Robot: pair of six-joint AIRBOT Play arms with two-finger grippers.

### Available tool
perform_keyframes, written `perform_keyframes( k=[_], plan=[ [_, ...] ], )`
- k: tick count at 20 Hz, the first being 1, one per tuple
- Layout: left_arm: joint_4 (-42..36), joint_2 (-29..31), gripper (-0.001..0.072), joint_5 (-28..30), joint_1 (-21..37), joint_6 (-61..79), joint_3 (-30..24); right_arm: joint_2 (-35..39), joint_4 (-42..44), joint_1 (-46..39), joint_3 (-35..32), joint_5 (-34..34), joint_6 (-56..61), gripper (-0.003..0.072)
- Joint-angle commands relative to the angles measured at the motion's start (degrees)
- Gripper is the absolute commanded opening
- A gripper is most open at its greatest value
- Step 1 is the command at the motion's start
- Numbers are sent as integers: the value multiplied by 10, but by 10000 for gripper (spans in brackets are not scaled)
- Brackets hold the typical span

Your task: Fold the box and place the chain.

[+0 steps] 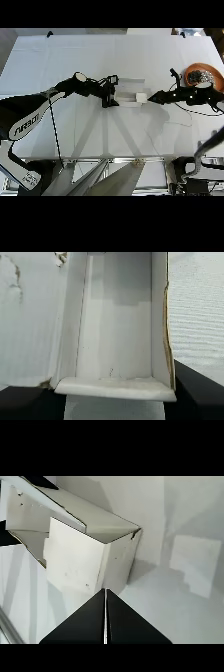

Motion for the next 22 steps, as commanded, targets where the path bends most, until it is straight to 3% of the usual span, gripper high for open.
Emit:
perform_keyframes(
  k=[1,11,16,20,22],
  plan=[
    [0,0,157,0,0,0,0,5,24,0,0,0,-10,2],
    [0,0,157,0,0,0,0,7,24,-5,0,-7,-43,4],
    [0,0,157,0,0,0,0,53,21,-85,0,-8,-53,3],
    [0,0,157,0,0,0,0,36,-92,-97,-1,-21,18,2],
    [0,0,157,0,0,0,0,14,-92,-74,-1,-18,23,1]
  ],
)
